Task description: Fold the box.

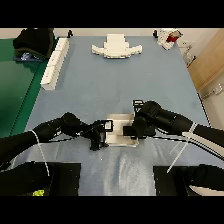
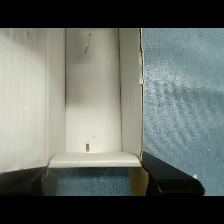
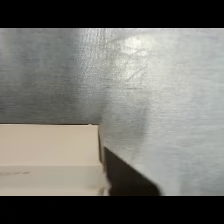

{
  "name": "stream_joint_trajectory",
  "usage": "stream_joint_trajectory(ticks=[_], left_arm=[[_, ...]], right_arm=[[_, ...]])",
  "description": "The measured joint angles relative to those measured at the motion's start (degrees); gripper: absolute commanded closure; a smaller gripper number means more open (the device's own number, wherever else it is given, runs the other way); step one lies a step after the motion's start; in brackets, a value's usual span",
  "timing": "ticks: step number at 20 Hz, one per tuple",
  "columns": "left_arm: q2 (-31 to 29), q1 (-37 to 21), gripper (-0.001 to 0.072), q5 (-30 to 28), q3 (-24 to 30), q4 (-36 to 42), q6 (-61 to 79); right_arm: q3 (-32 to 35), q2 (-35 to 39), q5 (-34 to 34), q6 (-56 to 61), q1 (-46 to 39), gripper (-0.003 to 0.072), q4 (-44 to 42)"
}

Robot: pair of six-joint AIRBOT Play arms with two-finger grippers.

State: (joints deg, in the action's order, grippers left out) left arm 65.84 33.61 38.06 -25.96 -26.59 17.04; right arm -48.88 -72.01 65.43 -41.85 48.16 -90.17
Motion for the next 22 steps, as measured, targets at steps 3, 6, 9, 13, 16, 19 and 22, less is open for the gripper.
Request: stream_joint_trajectory(ticks=[3, 6, 9, 13, 16, 19, 22], left_arm=[[0.00, 0.00, 0.0210, -0.02, 0.00, 0.00, 0.04], [0.02, 0.00, 0.0210, -0.02, 0.00, 0.00, 0.04], [0.00, 0.00, 0.0210, -0.02, 0.00, 0.00, 0.04], [0.02, 0.00, 0.0210, -0.02, 0.00, 0.00, 0.04], [0.02, 0.00, 0.0210, 0.00, 0.00, 0.02, 0.04], [0.00, 0.00, 0.0210, -0.02, 0.00, 0.02, 0.04], [0.02, 0.00, 0.0210, -0.02, 0.00, 0.02, 0.04]], right_arm=[[0.00, 0.09, -0.04, -0.04, 0.04, 0.0166, -0.15], [-0.17, 1.18, 0.00, -0.02, 0.02, 0.0166, -0.04], [-1.25, 4.02, 0.96, -0.04, 0.04, 0.0166, 0.00], [-2.93, 9.03, 4.07, -0.22, -0.63, 0.0442, 1.51], [-3.34, 11.45, 7.76, -2.89, -4.52, 0.0681, 2.38], [-3.52, 11.37, 9.73, -8.74, -11.56, 0.0682, 2.23], [-3.56, 8.46, 8.74, -17.33, -20.81, 0.0682, -2.86]])
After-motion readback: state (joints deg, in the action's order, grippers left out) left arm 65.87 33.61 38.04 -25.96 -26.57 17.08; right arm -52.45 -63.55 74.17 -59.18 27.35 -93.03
